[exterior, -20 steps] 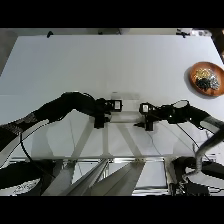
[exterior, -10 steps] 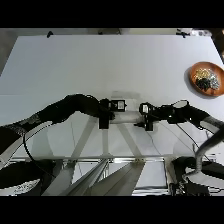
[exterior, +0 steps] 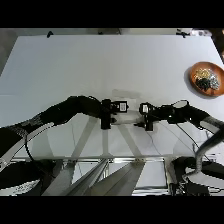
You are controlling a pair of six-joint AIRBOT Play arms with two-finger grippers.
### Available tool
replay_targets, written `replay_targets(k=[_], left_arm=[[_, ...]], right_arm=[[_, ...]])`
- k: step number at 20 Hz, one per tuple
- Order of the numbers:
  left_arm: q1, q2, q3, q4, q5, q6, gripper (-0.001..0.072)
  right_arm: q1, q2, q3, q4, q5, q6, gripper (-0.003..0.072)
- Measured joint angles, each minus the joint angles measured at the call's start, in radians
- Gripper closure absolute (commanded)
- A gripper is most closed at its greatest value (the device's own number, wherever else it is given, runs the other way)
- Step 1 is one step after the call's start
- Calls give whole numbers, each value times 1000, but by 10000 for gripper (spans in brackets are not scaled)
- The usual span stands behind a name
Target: Fold the box and place the chain.
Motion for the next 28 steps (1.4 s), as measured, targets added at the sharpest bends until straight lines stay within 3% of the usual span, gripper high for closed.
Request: replay_targets(k=[15,19,25,26,27,28], left_arm=[[-7,9,0,2,-35,-4,297],[43,64,0,0,63,-87,389],[167,192,0,-16,183,-256,399],[195,214,0,-17,198,-298,413],[222,233,0,-19,222,-343,520],[253,248,0,-22,250,-393,673]], right_arm=[[0,0,0,2,0,0,268],[0,0,0,0,0,-1,268],[0,0,0,-1,2,-2,268],[0,0,0,-1,2,-2,268],[0,0,0,-1,2,-1,268],[0,0,0,-1,2,-1,268]])
